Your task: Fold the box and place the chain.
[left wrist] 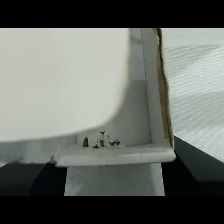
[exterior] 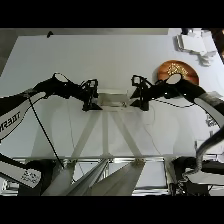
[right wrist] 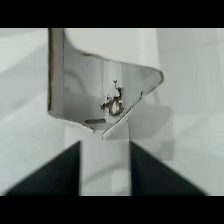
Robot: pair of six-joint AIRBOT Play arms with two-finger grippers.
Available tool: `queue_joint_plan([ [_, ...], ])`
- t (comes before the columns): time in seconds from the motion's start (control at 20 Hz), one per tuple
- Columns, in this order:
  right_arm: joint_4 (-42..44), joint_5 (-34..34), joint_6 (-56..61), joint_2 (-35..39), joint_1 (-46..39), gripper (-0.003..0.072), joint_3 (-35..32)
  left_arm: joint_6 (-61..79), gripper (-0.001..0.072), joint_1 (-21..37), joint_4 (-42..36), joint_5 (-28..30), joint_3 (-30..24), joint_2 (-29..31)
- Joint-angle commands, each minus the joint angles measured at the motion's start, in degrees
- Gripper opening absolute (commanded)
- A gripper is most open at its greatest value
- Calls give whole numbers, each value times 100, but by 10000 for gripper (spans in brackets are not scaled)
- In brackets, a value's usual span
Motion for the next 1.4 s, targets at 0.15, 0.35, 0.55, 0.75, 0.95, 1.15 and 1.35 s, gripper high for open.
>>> queue_joint_plan([
  [0.15, 52, 1097, 601, 804, 15, 12, 7, -4, 208, 4, 7, -13, -2, 2],
  [0.35, 96, -280, 1064, 804, 815, 6, 7, -4, 208, 4, 7, -13, -2, 2],
  [0.55, 1047, -2011, 1069, 503, 981, 6, 188, -4, 208, 4, 7, -13, -2, 2],
  [0.75, 1082, -2055, 1423, -503, 848, 7, 717, -4, 208, 4, 7, -11, -2, 2],
  [0.95, 745, -2192, 1432, -1005, 850, 8, 743, -4, 208, 4, 7, -13, -2, 2],
  [1.15, 612, -2151, 1429, -903, 850, 8, 743, -4, 208, 4, 7, -13, -2, 2],
  [1.35, -90, -1587, 1434, -177, 850, 11, 695, -4, 208, 4, 7, -13, -2, 2],
])
